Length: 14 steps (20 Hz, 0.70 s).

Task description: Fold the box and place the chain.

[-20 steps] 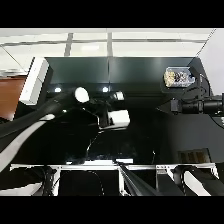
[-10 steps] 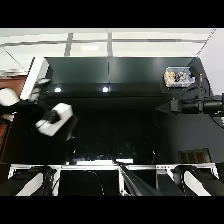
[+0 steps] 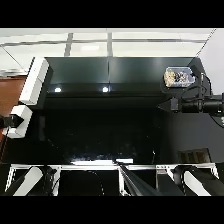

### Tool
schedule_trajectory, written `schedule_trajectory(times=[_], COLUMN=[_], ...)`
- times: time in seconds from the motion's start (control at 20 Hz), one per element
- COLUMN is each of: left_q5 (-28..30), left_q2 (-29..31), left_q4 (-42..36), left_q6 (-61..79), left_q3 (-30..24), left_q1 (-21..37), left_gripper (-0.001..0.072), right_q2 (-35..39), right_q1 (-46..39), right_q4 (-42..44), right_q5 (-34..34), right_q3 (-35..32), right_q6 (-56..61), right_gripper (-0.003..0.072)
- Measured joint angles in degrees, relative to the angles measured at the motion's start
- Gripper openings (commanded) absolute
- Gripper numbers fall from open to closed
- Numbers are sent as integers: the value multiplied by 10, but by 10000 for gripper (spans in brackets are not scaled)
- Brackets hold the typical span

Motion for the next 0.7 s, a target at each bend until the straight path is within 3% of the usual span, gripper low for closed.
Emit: schedule_trajectory(times=[0.15,0.2,0.25,0.4,0.55,0.6,0.65,0.7], left_q5=[42,59,80,140,180,180,177,166], left_q2=[-47,-61,-74,-92,-82,-75,-66,-59], left_q4=[-62,-71,-79,-91,-98,-113,-139,-168], left_q6=[69,82,92,109,117,117,116,109], left_q3=[0,0,0,7,56,80,105,126], left_q1=[4,2,-2,-20,-58,-77,-100,-125], left_gripper=[335,421,701,708,704,660,440,31], right_q2=[0,0,0,0,0,0,0,-3], right_q1=[0,0,0,0,3,9,21,38], right_q4=[1,2,2,2,2,1,1,0], right_q5=[-2,-2,-3,-3,-14,-31,-61,-97], right_q3=[0,0,0,0,0,0,0,0], right_q6=[8,9,10,15,18,18,18,18], right_gripper=[19,19,19,19,19,19,19,19])
